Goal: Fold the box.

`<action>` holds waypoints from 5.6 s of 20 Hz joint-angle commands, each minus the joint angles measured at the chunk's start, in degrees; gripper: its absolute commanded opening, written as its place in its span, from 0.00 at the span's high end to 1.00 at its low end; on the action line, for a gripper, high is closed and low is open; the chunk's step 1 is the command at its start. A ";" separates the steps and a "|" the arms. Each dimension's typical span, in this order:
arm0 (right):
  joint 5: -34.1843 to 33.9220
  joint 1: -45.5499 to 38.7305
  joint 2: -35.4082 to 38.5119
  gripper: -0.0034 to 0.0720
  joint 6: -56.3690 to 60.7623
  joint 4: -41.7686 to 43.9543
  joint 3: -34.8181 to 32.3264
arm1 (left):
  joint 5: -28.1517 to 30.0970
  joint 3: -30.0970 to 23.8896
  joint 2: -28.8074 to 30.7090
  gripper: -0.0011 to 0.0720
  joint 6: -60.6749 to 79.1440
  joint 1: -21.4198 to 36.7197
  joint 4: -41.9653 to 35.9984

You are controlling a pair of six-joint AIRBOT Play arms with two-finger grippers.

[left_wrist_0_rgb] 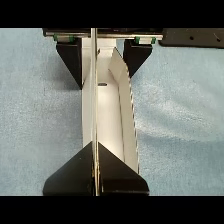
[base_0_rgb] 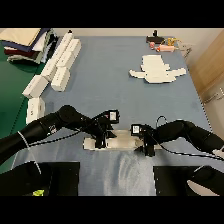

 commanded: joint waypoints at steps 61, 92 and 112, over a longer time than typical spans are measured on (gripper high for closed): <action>-0.44 0.00 0.02 0.30 0.02 0.00 0.02 | -16.70 16.90 -23.02 0.96 -62.73 7.93 1.18; -0.42 0.00 0.02 0.30 0.02 0.00 0.02 | -6.69 -9.29 11.13 0.05 -4.74 9.49 13.07; -0.44 0.00 0.02 0.30 0.02 0.00 0.02 | 8.63 -7.43 -2.84 0.21 2.93 -3.23 -1.53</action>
